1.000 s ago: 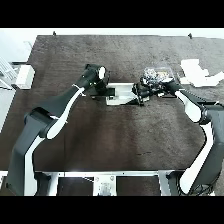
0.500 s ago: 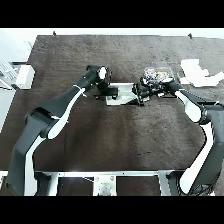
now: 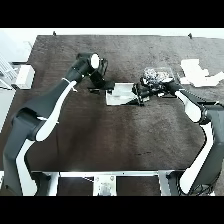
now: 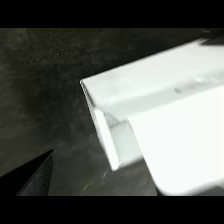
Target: Fold the box and place the chain.
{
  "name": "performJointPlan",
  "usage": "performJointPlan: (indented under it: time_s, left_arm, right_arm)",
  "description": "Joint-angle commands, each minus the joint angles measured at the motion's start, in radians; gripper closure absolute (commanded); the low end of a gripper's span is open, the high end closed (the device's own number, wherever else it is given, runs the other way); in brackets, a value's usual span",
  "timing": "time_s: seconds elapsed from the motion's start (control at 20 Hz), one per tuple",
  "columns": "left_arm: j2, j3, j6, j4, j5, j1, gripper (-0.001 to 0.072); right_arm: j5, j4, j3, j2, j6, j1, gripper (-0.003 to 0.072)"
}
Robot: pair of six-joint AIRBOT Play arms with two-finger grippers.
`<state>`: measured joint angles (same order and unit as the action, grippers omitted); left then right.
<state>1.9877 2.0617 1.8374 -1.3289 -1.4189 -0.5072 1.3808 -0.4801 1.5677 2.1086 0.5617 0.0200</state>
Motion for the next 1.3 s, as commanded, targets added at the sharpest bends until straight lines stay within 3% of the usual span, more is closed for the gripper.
performJointPlan:
  time_s: [0.0, 0.2, 0.3, 0.4, 0.45, 0.55, 0.6, 0.65, 0.75, 0.95, 1.25]
  left_arm:
    - [-0.069, -0.002, -0.272, 0.001, -0.095, 0.023, 0.0028]
    - [-0.130, -0.003, -0.850, 0.152, -0.117, 0.102, 0.0029]
    - [-0.130, -0.041, -0.977, 0.183, -0.113, 0.148, 0.0030]
    - [-0.129, -0.070, -0.972, 0.185, -0.047, 0.168, 0.0030]
    - [-0.126, -0.098, -1.019, 0.186, -0.030, 0.168, 0.0081]
    - [-0.125, -0.196, -1.313, 0.192, 0.088, 0.176, 0.0078]
    - [-0.124, -0.265, -1.444, 0.254, 0.157, 0.198, 0.0063]
    - [-0.123, -0.326, -1.561, 0.341, 0.203, 0.222, -0.0011]
    - [-0.123, -0.428, -1.685, 0.523, 0.251, 0.272, -0.0011]
    - [-0.123, -0.589, -2.034, 0.898, 0.253, 0.374, -0.0011]
    - [-0.053, -0.624, -2.160, 0.995, 0.231, 0.377, -0.0011]
  right_arm:
    - [0.000, 0.000, 0.000, 0.000, 0.000, -0.001, 0.0137]
    - [0.000, 0.000, 0.000, 0.000, 0.000, -0.001, 0.0137]
    - [0.000, 0.000, 0.000, 0.000, 0.000, -0.001, 0.0137]
    - [0.000, 0.000, 0.000, 0.000, 0.000, -0.001, 0.0137]
    - [0.000, 0.000, 0.000, 0.000, 0.000, -0.001, 0.0137]
    - [0.000, 0.000, 0.000, 0.000, 0.000, -0.002, 0.0136]
    - [0.000, 0.000, 0.000, 0.000, 0.000, -0.002, 0.0137]
    - [0.000, 0.000, 0.000, 0.000, 0.000, -0.002, 0.0137]
    - [0.000, 0.000, 0.000, 0.000, 0.000, -0.001, 0.0137]
    - [0.000, 0.000, 0.000, 0.000, 0.000, -0.002, 0.0137]
    - [0.000, 0.000, 0.000, 0.000, 0.000, -0.002, 0.0137]
